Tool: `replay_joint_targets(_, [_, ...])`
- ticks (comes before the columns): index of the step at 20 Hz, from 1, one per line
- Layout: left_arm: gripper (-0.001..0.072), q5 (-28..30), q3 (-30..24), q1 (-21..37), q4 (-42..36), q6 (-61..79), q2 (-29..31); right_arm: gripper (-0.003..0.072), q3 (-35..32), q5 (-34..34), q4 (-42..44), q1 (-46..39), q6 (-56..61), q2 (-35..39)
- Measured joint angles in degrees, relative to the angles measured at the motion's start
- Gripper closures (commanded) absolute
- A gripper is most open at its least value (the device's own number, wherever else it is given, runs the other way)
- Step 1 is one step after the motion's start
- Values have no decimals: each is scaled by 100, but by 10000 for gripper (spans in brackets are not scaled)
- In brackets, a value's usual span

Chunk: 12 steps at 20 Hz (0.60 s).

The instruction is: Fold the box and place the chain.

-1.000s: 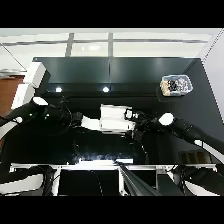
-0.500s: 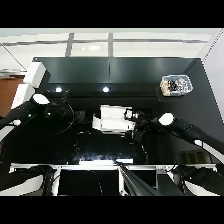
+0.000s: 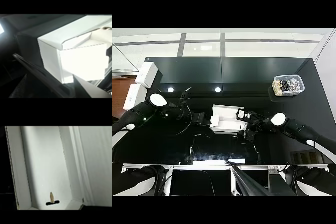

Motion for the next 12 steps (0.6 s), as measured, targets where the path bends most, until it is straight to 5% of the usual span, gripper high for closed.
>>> replay_joint_targets(9, [1, 951, 20, -704, 177, -522, 9, 400, 0, -7, -2, 0, 0, 0])
replay_joint_targets(12, [1, 1228, 79, -940, 542, -894, 9, 505, 0, -11, -2, 0, 0, 0])
